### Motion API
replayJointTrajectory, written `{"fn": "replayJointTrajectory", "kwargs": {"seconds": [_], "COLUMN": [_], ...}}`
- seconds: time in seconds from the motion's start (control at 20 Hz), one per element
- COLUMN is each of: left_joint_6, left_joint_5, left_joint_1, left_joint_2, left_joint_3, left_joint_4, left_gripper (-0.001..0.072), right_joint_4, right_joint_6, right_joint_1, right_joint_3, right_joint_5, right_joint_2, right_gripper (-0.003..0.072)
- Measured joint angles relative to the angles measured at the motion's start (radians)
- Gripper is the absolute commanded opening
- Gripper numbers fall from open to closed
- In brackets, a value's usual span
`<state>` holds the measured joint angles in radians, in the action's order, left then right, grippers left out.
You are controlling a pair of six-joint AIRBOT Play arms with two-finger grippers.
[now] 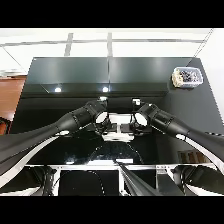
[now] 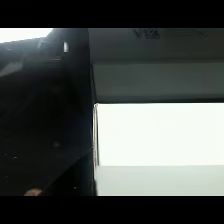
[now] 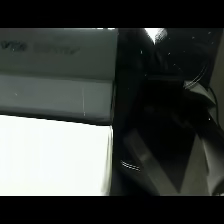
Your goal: Fold the box and place the chain.
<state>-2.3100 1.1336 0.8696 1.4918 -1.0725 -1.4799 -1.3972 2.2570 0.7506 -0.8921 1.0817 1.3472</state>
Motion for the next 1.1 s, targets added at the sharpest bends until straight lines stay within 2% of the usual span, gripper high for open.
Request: {"fn": "replayJointTrajectory", "kwargs": {"seconds": [0.05,0.1,0.15,0.25,0.3,0.35,0.4,0.6,0.8,0.9,1.05,1.1], "left_joint_6": [0.000,0.000,-0.001,-0.005,-0.005,-0.004,0.000,0.000,-0.001,-0.002,-0.004,-0.004], "left_joint_5": [0.002,-0.001,-0.004,-0.003,-0.003,-0.003,-0.003,-0.003,-0.003,-0.004,-0.005,-0.005], "left_joint_1": [0.000,0.000,0.000,0.000,0.000,0.000,0.000,0.000,-0.001,-0.003,-0.005,-0.005], "left_joint_2": [0.000,0.000,0.000,0.000,0.000,0.000,0.000,0.000,0.000,0.000,0.000,0.000], "left_joint_3": [0.000,0.000,0.000,0.000,0.000,0.000,0.000,0.000,0.000,0.000,0.000,0.000], "left_joint_4": [0.000,0.000,0.003,0.006,0.005,0.004,0.003,0.003,0.003,0.003,0.003,0.003], "left_gripper": [0.0026,0.0026,0.0026,0.0026,0.0026,0.0026,0.0026,0.0026,0.0026,0.0026,0.0026,0.0026], "right_joint_4": [0.002,0.003,0.007,0.010,0.011,0.011,0.014,0.010,-0.062,-0.181,-0.446,-0.535], "right_joint_6": [0.002,0.003,0.005,0.012,0.012,0.011,0.007,-0.025,-0.080,-0.092,-0.103,-0.107], "right_joint_1": [0.000,0.000,0.000,0.000,0.000,0.000,0.000,-0.003,-0.004,-0.011,-0.069,-0.114], "right_joint_3": [0.000,0.000,0.000,0.000,0.000,0.000,-0.001,-0.017,-0.028,-0.030,-0.022,-0.010], "right_joint_5": [-0.004,-0.011,-0.014,-0.019,-0.022,-0.023,-0.026,-0.014,0.030,0.081,0.180,0.198], "right_joint_2": [0.000,0.000,0.000,0.000,0.000,0.000,0.000,-0.027,-0.178,-0.283,-0.402,-0.425], "right_gripper": [0.0219,0.0057,0.0018,0.0018,0.0037,0.0265,0.0423,0.0428,0.0427,0.0427,0.0428,0.0472]}}
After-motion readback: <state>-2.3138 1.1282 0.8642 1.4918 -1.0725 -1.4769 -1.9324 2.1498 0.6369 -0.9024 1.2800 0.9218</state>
